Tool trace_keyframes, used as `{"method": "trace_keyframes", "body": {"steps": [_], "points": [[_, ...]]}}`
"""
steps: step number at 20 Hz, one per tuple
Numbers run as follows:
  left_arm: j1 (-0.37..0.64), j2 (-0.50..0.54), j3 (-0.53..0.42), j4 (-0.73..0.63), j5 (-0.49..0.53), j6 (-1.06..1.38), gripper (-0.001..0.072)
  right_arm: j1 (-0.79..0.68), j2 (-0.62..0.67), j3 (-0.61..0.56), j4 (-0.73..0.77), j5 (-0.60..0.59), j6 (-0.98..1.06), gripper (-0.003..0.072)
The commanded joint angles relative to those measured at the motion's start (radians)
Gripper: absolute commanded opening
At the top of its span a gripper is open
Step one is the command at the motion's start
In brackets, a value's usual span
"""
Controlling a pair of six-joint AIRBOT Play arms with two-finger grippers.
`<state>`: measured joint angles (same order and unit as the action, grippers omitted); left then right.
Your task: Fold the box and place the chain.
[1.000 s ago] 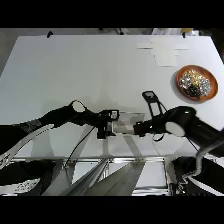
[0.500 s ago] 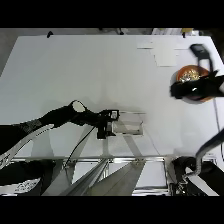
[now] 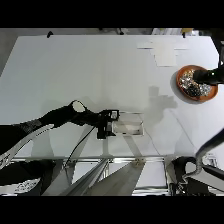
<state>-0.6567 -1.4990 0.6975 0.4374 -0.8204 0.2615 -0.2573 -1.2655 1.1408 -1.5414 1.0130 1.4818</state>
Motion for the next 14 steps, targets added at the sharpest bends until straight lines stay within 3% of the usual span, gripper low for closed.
{"method": "trace_keyframes", "body": {"steps": [1, 6, 14], "points": [[0.000, 0.000, 0.000, 0.000, 0.000, 0.000, 0.0169, -0.052, -0.157, 0.086, 0.000, -0.017, -0.017, 0.0240], [0.000, 0.000, 0.000, 0.000, 0.000, 0.000, 0.0169, -0.108, -0.257, 0.091, -0.007, 0.001, -0.017, 0.0223], [0.000, 0.000, 0.000, 0.000, 0.000, 0.000, 0.0169, -0.155, -0.302, 0.091, 0.001, 0.026, -0.103, 0.0222]]}}
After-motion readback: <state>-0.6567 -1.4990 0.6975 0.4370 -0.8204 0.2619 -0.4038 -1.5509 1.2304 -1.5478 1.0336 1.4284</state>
